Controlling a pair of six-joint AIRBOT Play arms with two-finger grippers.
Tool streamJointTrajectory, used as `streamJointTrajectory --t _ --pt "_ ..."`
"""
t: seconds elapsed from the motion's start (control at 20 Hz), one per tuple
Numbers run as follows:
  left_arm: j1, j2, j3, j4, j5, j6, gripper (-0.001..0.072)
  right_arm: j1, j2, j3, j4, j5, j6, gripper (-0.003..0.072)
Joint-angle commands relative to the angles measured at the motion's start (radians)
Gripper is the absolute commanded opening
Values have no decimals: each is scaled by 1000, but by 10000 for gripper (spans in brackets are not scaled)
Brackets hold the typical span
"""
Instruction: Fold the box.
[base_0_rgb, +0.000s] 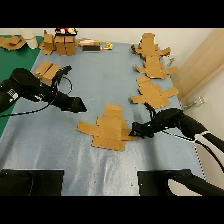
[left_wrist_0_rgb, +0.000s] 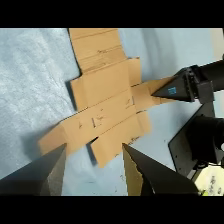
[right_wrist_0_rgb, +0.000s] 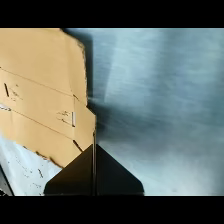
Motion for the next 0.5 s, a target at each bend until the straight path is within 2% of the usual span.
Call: streamJointTrajectory --t 0.0,0.25,0.35,0.45 --pt "6 -12 0 -13 -14 -7 521 24 -12 0 124 77 -220 2" --pt "66 -108 -3 -27 -17 23 522 27 3 -30 149 77 -516 1" --pt "80 -151 -14 -42 -18 49 531 35 3 -59 208 121 -629 1" --pt "86 -192 -31 -82 -16 83 530 42 3 -78 264 109 -694 2"
